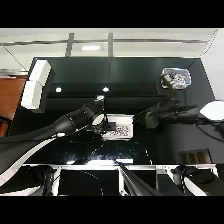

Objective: Fold the box and place the chain.

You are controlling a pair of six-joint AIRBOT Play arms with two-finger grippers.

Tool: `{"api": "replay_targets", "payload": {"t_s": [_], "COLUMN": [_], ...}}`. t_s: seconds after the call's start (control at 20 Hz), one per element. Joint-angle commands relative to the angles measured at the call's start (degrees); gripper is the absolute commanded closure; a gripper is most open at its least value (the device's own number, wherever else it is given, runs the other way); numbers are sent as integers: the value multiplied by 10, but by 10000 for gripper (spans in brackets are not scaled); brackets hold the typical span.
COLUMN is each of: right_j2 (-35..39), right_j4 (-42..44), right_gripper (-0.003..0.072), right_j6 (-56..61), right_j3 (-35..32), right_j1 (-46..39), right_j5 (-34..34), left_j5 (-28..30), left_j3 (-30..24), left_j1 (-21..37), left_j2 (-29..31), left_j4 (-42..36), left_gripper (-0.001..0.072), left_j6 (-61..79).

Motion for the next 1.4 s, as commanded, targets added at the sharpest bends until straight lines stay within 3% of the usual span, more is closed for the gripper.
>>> {"api": "replay_targets", "payload": {"t_s": [0.0, 0.1, 0.15, 0.2, 0.25, 0.3, 0.55, 0.65, 0.75, 0.8, 0.85, 1.0, 1.05, 1.15, 1.35], "right_j2": [46, 63, 63, 63, 63, 63, 63, 63, 63, 63, 63, 63, 63, 63, 63], "right_j4": [-79, -78, -78, -79, -77, -77, -78, -79, -79, -79, -78, -79, -79, -79, -79], "right_gripper": [228, 228, 228, 228, 228, 228, 228, 228, 228, 229, 228, 228, 228, 228, 228], "right_j6": [22, 22, 22, 22, 22, 23, 27, 27, 27, 28, 29, 43, 43, 45, 52], "right_j3": [35, 35, 35, 35, 35, 35, 35, 34, 34, 34, 34, 33, 33, 33, 33], "right_j1": [-141, -198, -207, -207, -207, -207, -207, -207, -207, -207, -207, -207, -207, -207, -207], "right_j5": [93, 95, 94, 89, 84, 83, 84, 83, 83, 83, 83, 78, 77, 78, 78], "left_j5": [11, 7, 6, 0, -18, -41, -169, -217, -231, -216, -182, -153, -147, -112, -1], "left_j3": [2, 16, 24, 34, 48, 63, 98, 80, 31, -2, -44, -165, -200, -242, -262], "left_j1": [-9, -10, -9, -9, -9, -8, 28, 65, 141, 192, 256, 410, 432, 431, 344], "left_j2": [-7, -22, -24, -23, -21, -17, 72, 129, 186, 209, 228, 229, 220, 209, 199], "left_j4": [-3, -21, -29, -31, -27, -17, 37, 58, 52, 19, -70, -474, -541, -550, -490], "left_gripper": [681, 678, 597, 390, 228, 179, 179, 178, 179, 179, 179, 179, 176, -6, -6], "left_j6": [-40, -41, -41, -40, -25, -3, 244, 347, 436, 477, 543, 855, 953, 1163, 1442]}}
